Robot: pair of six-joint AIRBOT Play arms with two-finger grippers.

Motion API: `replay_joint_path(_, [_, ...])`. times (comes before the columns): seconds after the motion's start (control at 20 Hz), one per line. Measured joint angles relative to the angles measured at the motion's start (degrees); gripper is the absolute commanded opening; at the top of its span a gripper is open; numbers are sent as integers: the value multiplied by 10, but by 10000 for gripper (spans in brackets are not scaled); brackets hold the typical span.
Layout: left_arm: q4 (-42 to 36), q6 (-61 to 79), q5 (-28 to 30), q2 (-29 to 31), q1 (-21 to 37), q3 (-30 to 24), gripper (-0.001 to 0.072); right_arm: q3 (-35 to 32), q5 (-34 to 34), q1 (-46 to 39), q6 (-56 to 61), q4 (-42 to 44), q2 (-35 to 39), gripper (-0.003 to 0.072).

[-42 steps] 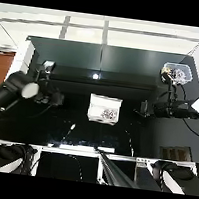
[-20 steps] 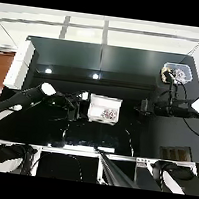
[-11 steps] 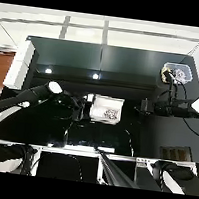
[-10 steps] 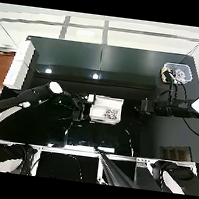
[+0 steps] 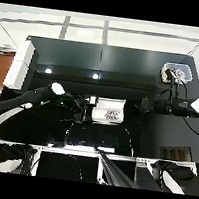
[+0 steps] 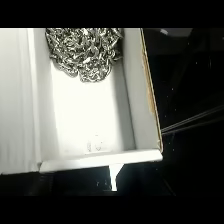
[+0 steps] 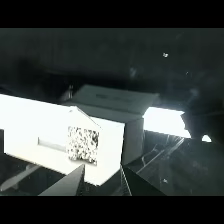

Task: Fold the box and place the chain.

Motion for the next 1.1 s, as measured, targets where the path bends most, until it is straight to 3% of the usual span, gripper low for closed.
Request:
replay_joint_path(0.05, [-5,0,2,0,0,0,352,0,-7,0,0,0,-2,417])
replay_joint_path(0.1, [-8,0,3,0,0,0,352,0,-16,0,0,1,-5,643])
replay_joint_path(0.45, [-12,-3,8,-1,-1,0,353,16,-123,3,-57,71,-71,649])
replay_joint_path(0.75, [9,-3,17,-2,-1,0,353,45,-153,50,-249,100,-153,649])
replay_joint_path(0.9, [13,-4,19,-2,-1,0,353,50,-140,70,-358,94,-164,648])
replay_joint_path(1.1, [16,-4,22,-2,-1,0,353,62,-56,81,-485,90,-161,648])
